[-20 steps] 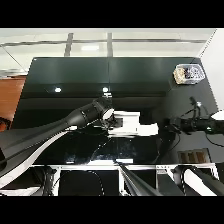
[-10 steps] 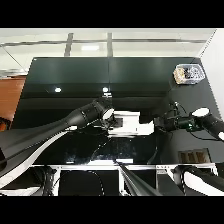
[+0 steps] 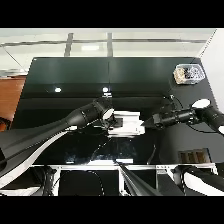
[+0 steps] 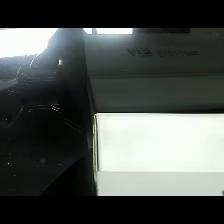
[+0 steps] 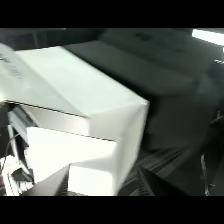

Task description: Fold the box and place the chain.

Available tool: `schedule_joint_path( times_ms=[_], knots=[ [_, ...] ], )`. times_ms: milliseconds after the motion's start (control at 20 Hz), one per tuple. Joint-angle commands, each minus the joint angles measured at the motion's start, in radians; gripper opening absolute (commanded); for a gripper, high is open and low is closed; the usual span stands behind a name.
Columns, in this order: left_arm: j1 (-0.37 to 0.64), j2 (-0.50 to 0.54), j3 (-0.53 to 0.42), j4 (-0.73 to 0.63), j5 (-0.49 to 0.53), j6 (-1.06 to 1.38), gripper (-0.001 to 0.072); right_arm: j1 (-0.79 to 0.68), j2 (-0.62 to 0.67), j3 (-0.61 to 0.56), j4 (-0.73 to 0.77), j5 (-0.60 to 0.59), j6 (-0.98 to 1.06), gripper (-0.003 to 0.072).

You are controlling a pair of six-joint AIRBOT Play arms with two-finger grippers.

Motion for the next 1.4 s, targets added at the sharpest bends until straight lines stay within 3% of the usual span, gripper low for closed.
schedule_joint_path(
  times_ms=[0,350,700,1100,1150,1200,1350],
  knots=[
    [0.000,-0.001,0.001,0.000,0.000,0.000,0.0023,0.090,-0.001,0.035,-0.009,-0.014,0.061,0.0353],
    [0.000,-0.001,0.001,0.000,0.001,0.000,0.0023,0.278,-0.001,0.136,-0.233,-0.113,0.341,0.0352],
    [0.000,-0.001,0.001,0.000,0.001,0.000,0.0023,0.471,-0.002,0.142,-0.476,-0.333,0.670,0.0352],
    [0.001,-0.001,0.001,0.000,0.001,0.000,0.0023,0.699,-0.040,0.265,-0.883,-0.243,1.196,0.0351],
    [0.001,-0.001,0.001,0.000,0.001,0.000,0.0023,0.723,-0.048,0.265,-0.905,-0.235,1.234,0.0333],
    [0.001,-0.001,0.001,0.000,0.001,0.000,0.0023,0.740,-0.058,0.265,-0.926,-0.232,1.260,0.0239],
    [0.001,-0.001,0.001,0.000,0.001,0.000,0.0023,0.756,-0.088,0.265,-0.929,-0.231,1.292,0.0228]
  ],
)
